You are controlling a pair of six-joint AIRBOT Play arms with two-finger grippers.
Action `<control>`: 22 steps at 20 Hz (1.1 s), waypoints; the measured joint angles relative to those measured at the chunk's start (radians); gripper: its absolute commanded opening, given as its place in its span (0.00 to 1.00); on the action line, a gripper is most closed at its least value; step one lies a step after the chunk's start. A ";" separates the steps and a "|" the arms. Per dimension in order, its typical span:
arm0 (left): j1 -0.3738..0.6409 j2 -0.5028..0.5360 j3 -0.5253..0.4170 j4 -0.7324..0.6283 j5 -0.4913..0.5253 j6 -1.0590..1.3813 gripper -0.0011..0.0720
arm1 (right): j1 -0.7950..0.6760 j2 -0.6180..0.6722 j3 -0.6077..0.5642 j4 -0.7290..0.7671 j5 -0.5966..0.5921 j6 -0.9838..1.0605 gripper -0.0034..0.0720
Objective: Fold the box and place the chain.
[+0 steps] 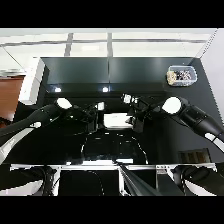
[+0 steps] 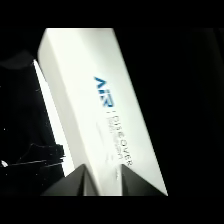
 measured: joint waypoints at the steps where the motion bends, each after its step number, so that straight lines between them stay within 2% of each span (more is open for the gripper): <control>1: 0.000 0.000 0.000 0.000 0.000 0.000 0.68 | 0.000 0.000 0.000 0.000 -0.006 0.002 0.30; 18: 0.000 0.000 0.000 0.005 -0.013 0.004 0.68 | 0.000 0.003 0.008 0.071 -0.006 0.011 0.30; 20: 0.000 0.000 0.000 0.005 -0.013 0.004 0.68 | 0.000 0.003 0.009 0.071 -0.006 0.011 0.06; 22: -0.001 0.000 0.000 0.005 -0.013 0.004 0.68 | 0.000 0.002 0.009 0.074 -0.005 0.007 0.07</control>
